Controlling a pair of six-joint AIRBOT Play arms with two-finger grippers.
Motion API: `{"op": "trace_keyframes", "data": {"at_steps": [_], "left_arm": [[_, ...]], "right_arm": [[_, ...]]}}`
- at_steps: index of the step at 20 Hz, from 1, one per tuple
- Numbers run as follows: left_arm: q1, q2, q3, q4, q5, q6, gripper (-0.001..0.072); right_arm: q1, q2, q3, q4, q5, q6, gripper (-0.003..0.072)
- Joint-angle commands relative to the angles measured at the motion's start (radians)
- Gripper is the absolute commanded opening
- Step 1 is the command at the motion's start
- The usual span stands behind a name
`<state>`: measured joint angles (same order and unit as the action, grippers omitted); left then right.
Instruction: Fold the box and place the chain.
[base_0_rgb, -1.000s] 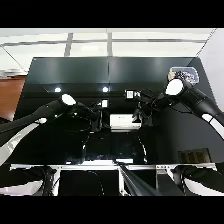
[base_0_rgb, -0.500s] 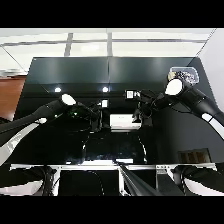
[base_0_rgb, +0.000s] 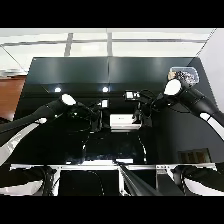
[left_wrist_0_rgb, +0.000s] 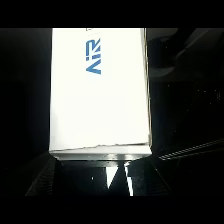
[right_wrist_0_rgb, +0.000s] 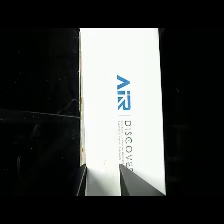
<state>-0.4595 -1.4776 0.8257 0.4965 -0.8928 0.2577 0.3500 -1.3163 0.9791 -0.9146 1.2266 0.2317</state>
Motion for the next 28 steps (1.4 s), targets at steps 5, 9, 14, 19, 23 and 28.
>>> {"op": "trace_keyframes", "data": {"at_steps": [5,9,14,19,23,28], "left_arm": [[0.0,-0.001,0.001,0.0,0.0,-0.001,0.024],[0.0,-0.001,0.001,0.0,0.0,-0.001,0.024],[0.0,-0.001,0.001,0.0,0.0,0.0,0.024],[0.0,-0.001,0.001,0.0,0.0,0.0,0.024],[0.0,-0.001,0.001,0.0,0.0,0.0,0.024],[0.0,-0.001,0.001,0.0,0.0,0.0,0.024]], "right_arm": [[0.001,-0.003,0.0,-0.003,0.014,0.026,0.0247],[0.001,-0.002,0.0,-0.002,0.015,0.029,0.032],[0.001,-0.003,-0.02,-0.002,0.013,0.041,0.0316],[0.001,0.001,-0.032,0.007,0.01,0.041,0.0315],[0.001,0.031,-0.018,0.011,0.009,0.087,0.0315],[-0.049,0.125,-0.018,0.062,0.054,0.373,0.0295]]}}
